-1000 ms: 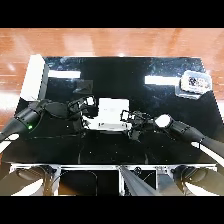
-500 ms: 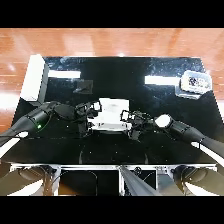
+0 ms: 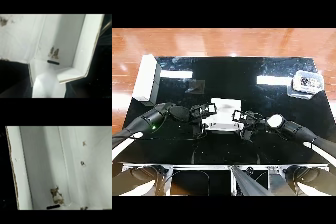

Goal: Fold the box and place the chain.

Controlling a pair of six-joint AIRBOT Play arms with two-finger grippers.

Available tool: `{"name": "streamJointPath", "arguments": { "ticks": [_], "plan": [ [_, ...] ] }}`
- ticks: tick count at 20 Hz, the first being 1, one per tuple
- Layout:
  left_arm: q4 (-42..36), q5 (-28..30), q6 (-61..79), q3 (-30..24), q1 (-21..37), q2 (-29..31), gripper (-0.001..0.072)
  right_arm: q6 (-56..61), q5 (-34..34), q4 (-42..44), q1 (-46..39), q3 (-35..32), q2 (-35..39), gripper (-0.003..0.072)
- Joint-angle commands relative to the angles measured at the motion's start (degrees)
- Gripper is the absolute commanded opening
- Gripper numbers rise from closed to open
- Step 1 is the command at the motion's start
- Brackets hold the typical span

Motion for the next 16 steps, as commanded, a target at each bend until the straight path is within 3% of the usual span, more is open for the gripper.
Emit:
{"name": "streamJointPath", "arguments": {
  "ticks": [1,3,7,16],
  "plan": [
    [-0.4,0.2,0.0,0.0,-0.4,-0.1,0.0452,0.0,0.0,0.0,0.0,0.0,0.0,0.0611],
    [-0.4,0.2,0.0,0.0,-0.4,-0.1,0.0441,0.0,0.0,0.0,0.0,0.0,0.0,0.0611],
    [-3.4,0.2,0.0,0.0,-0.4,-0.1,0.0296,0.0,0.0,0.0,0.0,0.0,0.0,0.0611],
    [-5.3,0.1,0.0,0.0,-1.4,-0.1,0.0292,0.0,0.0,0.0,0.0,0.0,0.0,0.0611]
  ]
}}
